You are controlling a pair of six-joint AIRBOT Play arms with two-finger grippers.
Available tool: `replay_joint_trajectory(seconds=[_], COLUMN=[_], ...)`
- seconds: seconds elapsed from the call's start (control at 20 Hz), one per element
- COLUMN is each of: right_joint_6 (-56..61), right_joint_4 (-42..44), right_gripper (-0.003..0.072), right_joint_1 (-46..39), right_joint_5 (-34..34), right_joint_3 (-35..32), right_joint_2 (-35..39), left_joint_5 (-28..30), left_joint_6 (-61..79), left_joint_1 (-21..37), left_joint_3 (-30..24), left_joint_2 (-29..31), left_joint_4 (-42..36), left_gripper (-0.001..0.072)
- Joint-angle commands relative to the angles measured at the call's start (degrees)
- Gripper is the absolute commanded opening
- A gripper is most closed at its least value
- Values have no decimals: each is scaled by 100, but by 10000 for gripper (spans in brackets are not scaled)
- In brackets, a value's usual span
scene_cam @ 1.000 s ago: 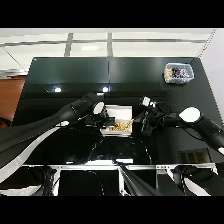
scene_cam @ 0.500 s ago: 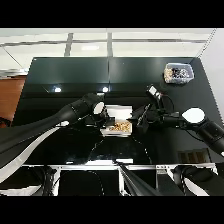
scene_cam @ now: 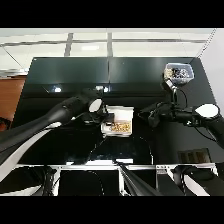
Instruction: Fold the box and place the chain.
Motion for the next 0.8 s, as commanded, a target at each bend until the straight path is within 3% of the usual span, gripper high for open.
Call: replay_joint_trajectory(seconds=[0.0, 0.1, 0.2, 0.3, 0.4, 0.45, 0.55, 0.65, 0.75], right_joint_6=[39, 57, 133, 168, 190, 190, 254, 387, 529], right_joint_4=[-2, 0, 0, 0, 0, 0, 0, 0, 0], right_gripper=[374, 374, 374, 374, 374, 374, 374, 374, 374], right_joint_1=[-162, -162, -162, -162, -162, -162, -162, -160, -160], right_joint_5=[442, 476, 476, 474, 472, 476, 476, 476, 476], right_joint_3=[2, 2, 2, 2, 2, 2, 2, 2, 2], right_joint_2=[4, 4, 4, 4, 4, 4, 4, 4, 4], left_joint_5=[-612, -890, -634, 323, 1005, 1032, 1237, 1366, 1453], left_joint_6=[402, 402, 560, 1956, 5405, 7337, 9755, 11739, 13394], left_joint_1=[101, 658, 1672, 2824, 3574, 3674, 3550, 3246, 2883], left_joint_3=[-293, -960, -1843, -2706, -3292, -3464, -3672, -3700, -3694], left_joint_2=[999, 1685, 2323, 2695, 2643, 2575, 2420, 2253, 2074], left_joint_4=[1051, 1355, 737, -1270, -3783, -4616, -5410, -5571, -5565], left_gripper=[638, 635, 634, 634, 633, 634, 635, 716, 716])
